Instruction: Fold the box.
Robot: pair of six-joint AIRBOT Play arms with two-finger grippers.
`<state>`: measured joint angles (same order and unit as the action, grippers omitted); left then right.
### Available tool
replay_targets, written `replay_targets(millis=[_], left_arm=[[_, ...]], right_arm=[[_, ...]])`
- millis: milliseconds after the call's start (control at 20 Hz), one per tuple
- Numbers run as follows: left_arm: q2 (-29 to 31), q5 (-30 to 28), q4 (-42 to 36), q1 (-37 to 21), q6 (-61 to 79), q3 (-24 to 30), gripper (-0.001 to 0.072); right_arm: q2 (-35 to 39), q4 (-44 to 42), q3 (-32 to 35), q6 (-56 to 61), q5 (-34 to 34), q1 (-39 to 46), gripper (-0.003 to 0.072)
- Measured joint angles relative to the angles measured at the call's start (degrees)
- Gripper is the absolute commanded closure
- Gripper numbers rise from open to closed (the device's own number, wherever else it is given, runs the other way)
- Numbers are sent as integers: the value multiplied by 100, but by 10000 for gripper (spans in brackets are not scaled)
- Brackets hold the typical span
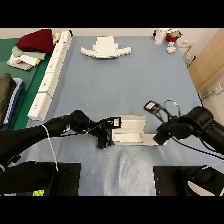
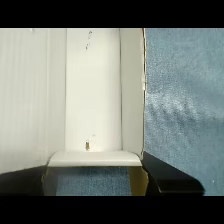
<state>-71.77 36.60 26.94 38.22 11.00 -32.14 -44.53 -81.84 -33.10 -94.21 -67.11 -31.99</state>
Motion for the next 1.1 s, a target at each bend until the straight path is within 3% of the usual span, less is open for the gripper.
replay_targets(millis=[150, 250, 450, 600, 850, 1100], left_arm=[[0, -2, 0, 0, 7, 0, 239], [0, 0, 2, 0, 9, 0, 239], [0, 0, 2, 0, 9, 0, 239], [0, -2, 2, 0, 9, 0, 239], [0, -2, 2, 0, 9, 0, 239], [0, -2, 4, 0, 9, 0, 239]], right_arm=[[79, 229, 0, 981, -321, 1095, 682], [9, -59, 4, 1239, -433, 2081, 682], [-439, -1606, 66, 721, -503, 4127, 683], [-953, -2979, 144, 31, -531, 5077, 682], [-1606, -3945, 533, -439, -444, 5364, 682], [-1731, -4601, 964, -745, -315, 4970, 682]])
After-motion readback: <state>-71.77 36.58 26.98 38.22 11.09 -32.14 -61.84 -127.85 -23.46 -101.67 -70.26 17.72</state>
